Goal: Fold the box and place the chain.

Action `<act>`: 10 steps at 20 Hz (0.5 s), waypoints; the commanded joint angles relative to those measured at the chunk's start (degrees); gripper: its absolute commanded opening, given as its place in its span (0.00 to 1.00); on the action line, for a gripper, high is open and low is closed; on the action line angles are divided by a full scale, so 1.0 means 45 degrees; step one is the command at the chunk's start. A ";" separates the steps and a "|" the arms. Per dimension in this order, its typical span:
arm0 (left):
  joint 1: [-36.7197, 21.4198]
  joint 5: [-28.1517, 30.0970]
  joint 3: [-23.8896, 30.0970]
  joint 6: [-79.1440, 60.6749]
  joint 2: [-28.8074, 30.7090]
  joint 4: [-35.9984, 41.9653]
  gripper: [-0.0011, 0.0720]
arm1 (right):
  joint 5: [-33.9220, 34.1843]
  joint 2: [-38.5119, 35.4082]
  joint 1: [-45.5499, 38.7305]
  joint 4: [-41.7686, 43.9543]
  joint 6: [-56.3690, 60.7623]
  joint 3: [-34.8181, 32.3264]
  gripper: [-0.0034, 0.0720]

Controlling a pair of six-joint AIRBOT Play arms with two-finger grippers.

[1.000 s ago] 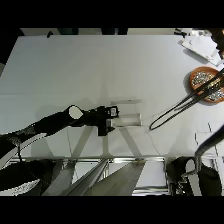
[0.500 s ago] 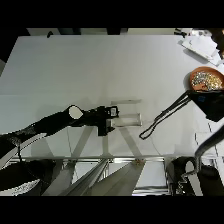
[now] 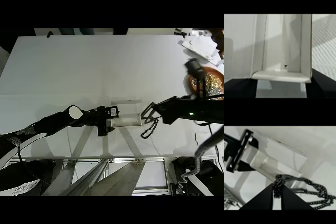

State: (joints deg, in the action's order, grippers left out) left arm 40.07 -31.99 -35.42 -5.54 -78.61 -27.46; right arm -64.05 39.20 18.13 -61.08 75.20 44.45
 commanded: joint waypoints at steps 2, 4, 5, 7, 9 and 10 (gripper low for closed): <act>0.0005 0.0000 0.0000 0.0000 0.0000 -0.0005 0.50 | 0.1394 0.1515 0.2361 -0.1234 0.0976 -0.0073 0.06; 0.0005 0.0005 0.0000 0.0000 0.0000 -0.0005 0.50 | 0.1710 0.1797 0.2516 -0.1064 0.1005 -0.0073 0.06; 0.0005 0.0005 0.0000 0.0000 0.0000 -0.0005 0.50 | 0.1807 0.1957 0.2516 -0.0845 0.1001 -0.0073 0.06; 0.0005 0.0005 0.0000 0.0000 0.0000 -0.0005 0.50 | 0.1773 0.2351 0.2521 -0.0641 0.1001 -0.0078 0.06; 0.0005 0.0005 0.0000 0.0000 0.0000 -0.0005 0.50 | 0.1719 0.2822 0.2647 -0.0787 0.1001 -0.0083 0.06; 0.0005 0.0005 0.0000 0.0000 0.0000 -0.0005 0.50 | 0.1724 0.3070 0.2701 -0.0806 0.1005 -0.0112 0.06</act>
